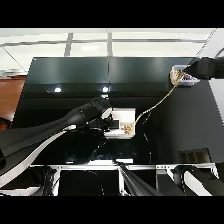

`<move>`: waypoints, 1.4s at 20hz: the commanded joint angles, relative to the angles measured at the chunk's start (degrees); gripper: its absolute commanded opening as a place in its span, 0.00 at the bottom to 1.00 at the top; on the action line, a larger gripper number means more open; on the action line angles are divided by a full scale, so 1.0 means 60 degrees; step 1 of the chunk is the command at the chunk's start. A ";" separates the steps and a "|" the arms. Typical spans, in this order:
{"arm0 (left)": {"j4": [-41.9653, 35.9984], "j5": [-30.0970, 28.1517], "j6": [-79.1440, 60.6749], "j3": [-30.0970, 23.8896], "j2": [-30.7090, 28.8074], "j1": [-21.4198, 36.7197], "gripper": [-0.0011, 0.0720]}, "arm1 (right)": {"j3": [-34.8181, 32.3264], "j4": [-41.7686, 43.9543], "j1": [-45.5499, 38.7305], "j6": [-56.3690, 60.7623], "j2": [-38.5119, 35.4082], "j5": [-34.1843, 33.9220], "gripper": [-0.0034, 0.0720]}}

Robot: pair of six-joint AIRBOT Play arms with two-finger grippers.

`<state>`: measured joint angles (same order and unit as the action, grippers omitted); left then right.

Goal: Fold the box and place the chain.

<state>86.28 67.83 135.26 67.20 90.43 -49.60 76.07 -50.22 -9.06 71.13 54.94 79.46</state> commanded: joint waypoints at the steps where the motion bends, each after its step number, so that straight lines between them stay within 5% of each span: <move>1: 0.0007 -0.0062 0.0000 0.0004 0.0004 -0.0007 0.06 | -0.0120 0.1490 0.0233 -0.0463 -0.0900 0.1348 0.07; 4: 0.0004 -0.0073 0.0000 0.0004 0.0004 -0.0007 0.06 | -0.1064 0.2681 0.1370 -0.0765 -0.0918 0.1253 0.07; 13: 0.0007 -0.0029 0.0000 0.0004 0.0004 -0.0007 0.06 | -0.4419 0.2885 0.4430 -0.0678 -0.0892 -0.0889 0.07; 22: 0.0004 -0.0036 0.0000 0.0004 0.0004 -0.0007 0.06 | -0.5151 0.3548 0.4656 -0.0681 -0.0350 -0.2932 0.07; 25: 0.0004 -0.0004 0.0000 0.0004 0.0004 -0.0007 0.06 | -0.5140 0.3544 0.4404 -0.0685 0.0007 -0.2776 0.07; 28: 0.0004 0.0033 0.0000 0.0004 0.0004 -0.0007 0.06 | -0.4823 0.3552 0.3402 -0.0696 0.0015 -0.1315 0.07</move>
<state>86.28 67.68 135.28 67.20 90.43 -49.60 46.00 -29.08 15.20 67.02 54.39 65.63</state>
